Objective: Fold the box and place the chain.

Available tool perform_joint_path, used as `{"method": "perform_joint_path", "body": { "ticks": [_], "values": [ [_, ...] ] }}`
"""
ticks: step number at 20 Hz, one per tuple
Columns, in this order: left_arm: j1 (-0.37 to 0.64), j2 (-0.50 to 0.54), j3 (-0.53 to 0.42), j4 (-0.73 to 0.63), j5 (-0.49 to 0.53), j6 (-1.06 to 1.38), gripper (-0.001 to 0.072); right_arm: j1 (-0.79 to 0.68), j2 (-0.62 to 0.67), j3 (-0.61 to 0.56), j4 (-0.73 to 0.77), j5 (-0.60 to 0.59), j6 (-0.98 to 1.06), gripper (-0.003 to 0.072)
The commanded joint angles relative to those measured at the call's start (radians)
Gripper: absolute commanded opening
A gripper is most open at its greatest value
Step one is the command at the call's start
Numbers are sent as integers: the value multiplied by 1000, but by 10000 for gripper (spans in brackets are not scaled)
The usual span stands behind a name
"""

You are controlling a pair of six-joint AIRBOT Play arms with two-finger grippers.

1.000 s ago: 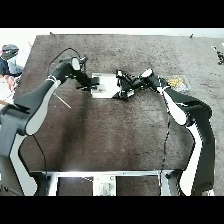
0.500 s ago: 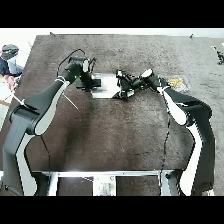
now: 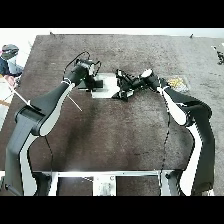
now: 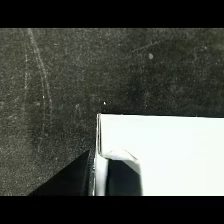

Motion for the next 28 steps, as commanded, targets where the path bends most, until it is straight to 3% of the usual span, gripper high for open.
{"method": "perform_joint_path", "body": {
  "ticks": [1, 5, 6, 7, 8, 15, 20, 21, 22, 23, 28],
  "values": [
    [-2, -2, 2, 15, -19, -12, 11, 0, 0, 0, -2, 1, 0, 390],
    [-2, -2, 2, 10, -26, -21, 12, 0, 0, 0, -2, 1, 0, 390],
    [-2, -2, 2, 10, -24, -18, 45, 0, 0, 0, -2, 1, 0, 390],
    [-2, -2, 2, -9, -22, -13, 254, 0, 1, 0, -2, 1, 0, 390],
    [-1, -2, 2, -19, -18, 6, 310, 0, 0, 0, -2, 1, 0, 390],
    [-1, 27, 4, -31, -28, 63, 318, 0, 0, 0, -2, 1, 0, 390],
    [26, 42, 95, -46, -168, 174, 318, 0, 0, 0, -2, 2, 0, 390],
    [35, 59, 95, -46, -179, 193, 348, 0, 0, 0, -2, 1, 0, 390],
    [44, 75, 95, -42, -192, 217, 514, 0, 0, 0, -3, 1, 0, 390],
    [55, 93, 95, -41, -192, 248, 561, 0, 0, 0, -2, 2, 0, 390],
    [111, 168, 95, -167, -113, 492, 560, 0, 0, 0, -2, 1, 0, 390]
  ]
}}
